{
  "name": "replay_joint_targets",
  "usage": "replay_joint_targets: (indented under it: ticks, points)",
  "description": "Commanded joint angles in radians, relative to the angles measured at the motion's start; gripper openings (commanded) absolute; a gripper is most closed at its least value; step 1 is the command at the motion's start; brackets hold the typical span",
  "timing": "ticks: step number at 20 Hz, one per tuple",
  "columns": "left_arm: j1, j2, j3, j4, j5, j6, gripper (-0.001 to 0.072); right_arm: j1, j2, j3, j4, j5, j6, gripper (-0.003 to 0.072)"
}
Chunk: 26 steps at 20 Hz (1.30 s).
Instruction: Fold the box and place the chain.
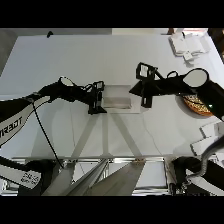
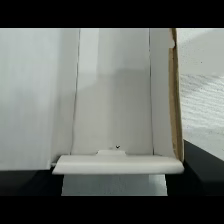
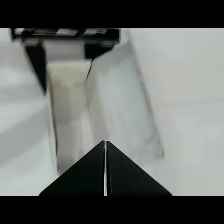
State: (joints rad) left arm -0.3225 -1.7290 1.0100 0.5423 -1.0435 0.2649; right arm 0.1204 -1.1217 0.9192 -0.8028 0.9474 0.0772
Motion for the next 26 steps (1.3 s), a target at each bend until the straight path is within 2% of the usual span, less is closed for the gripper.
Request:
replay_joint_targets:
  ticks: [1, 3, 5, 10, 14, 18, 23, 26]
  points:
    - [0.001, 0.000, 0.000, 0.000, 0.000, 0.000, 0.0319, 0.000, 0.061, -0.014, -0.309, 0.122, 0.111, 0.0070]
    - [0.001, 0.000, 0.000, 0.000, 0.000, 0.000, 0.0319, 0.000, 0.045, -0.059, -0.348, 0.075, 0.124, 0.0222]
    - [0.000, 0.000, 0.000, 0.000, 0.000, 0.000, 0.0319, 0.000, 0.014, -0.108, -0.329, -0.021, 0.116, 0.0276]
    - [0.001, 0.000, 0.000, 0.000, 0.000, 0.000, 0.0319, 0.000, -0.134, -0.116, -0.245, -0.074, -0.121, 0.0278]
    - [0.001, 0.000, 0.000, 0.000, 0.000, 0.000, 0.0319, 0.000, -0.230, -0.116, -0.100, -0.102, -0.293, 0.0277]
    - [0.001, 0.000, 0.000, 0.000, 0.000, 0.000, 0.0319, 0.000, -0.287, -0.116, -0.026, -0.176, -0.296, 0.0275]
    - [0.000, 0.000, 0.000, 0.000, 0.000, 0.000, 0.0319, 0.000, -0.336, -0.116, 0.095, -0.201, -0.296, 0.0265]
    - [0.000, 0.000, 0.000, 0.000, 0.000, 0.000, 0.0319, 0.001, -0.337, -0.116, 0.121, -0.200, -0.296, 0.0216]
